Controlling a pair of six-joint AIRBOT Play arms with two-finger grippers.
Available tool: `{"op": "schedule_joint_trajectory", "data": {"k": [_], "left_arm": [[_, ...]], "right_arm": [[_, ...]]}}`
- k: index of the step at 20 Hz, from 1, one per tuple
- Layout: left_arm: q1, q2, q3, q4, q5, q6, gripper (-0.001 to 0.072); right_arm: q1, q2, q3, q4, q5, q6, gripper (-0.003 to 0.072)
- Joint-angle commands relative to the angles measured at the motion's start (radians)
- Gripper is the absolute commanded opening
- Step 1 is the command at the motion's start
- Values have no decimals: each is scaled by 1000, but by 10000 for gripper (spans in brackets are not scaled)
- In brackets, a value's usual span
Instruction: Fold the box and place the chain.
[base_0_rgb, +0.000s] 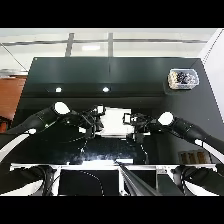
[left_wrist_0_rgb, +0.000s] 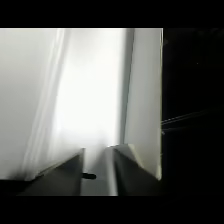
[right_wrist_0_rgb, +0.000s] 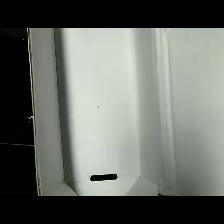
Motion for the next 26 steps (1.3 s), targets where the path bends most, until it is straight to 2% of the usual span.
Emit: {"op": "schedule_joint_trajectory", "data": {"k": [1,2,3,5,6,9,11,13,15,17,20,22,26], "left_arm": [[0,2,0,-8,-4,-28,354],[5,11,1,13,-8,-48,276],[18,31,1,49,-11,-64,146],[86,91,1,66,-60,-160,59],[140,128,1,67,-130,-163,30],[332,222,0,93,-323,-278,29],[460,251,0,134,-380,-473,29],[569,250,-1,230,-393,-718,29],[646,250,-13,325,-356,-855,29],[710,248,-61,294,-282,-1027,30],[712,216,-157,189,-259,-1054,31],[684,156,-205,97,-262,-1053,31],[584,-2,-209,-60,-245,-951,30]], "right_arm": [[1,0,0,-1,0,0,467],[1,0,0,-1,0,0,468],[1,0,0,-1,0,0,468],[1,0,1,-1,0,0,467],[1,0,0,-1,-1,0,467],[1,0,1,-1,-1,0,467],[1,0,0,-1,0,-1,467],[1,0,0,-1,0,-5,467],[1,0,0,-2,0,-5,468],[1,0,0,-2,0,-5,467],[1,0,1,-2,0,-5,468],[1,0,0,-2,0,-5,468],[1,0,1,-2,0,-5,467]]}}
